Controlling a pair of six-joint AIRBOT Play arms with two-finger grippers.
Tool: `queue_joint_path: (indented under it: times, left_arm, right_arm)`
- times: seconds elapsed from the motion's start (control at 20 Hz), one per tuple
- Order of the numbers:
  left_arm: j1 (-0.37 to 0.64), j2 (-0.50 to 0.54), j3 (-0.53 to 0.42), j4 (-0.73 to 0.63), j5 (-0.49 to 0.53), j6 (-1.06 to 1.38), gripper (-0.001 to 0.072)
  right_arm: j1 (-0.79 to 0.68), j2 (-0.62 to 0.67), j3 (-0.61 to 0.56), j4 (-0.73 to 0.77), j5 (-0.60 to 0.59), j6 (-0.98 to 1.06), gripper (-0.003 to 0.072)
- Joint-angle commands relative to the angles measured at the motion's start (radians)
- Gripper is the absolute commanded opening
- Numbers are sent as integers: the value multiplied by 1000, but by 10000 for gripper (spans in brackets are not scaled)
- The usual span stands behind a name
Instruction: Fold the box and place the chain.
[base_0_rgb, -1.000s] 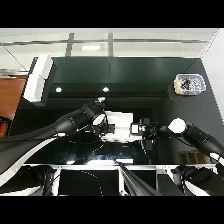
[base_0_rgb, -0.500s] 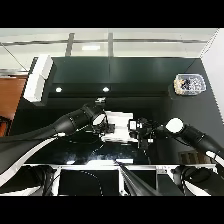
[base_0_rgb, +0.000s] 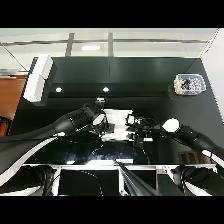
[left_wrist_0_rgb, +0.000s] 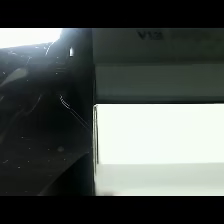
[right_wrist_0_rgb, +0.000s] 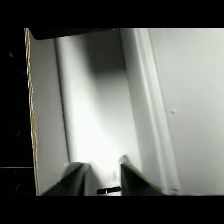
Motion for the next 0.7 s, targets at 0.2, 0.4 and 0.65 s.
queue_joint_path:
  times: [0.2,0.4,0.65]
  left_arm:
    - [0,0,1,0,0,2,28]
    - [0,0,1,0,0,2,27]
    - [0,0,1,0,0,1,27]
  right_arm:
    - [2,-2,0,-55,-4,101,11]
    - [-84,67,47,-231,134,583,10]
    - [-474,225,104,-723,389,1431,10]
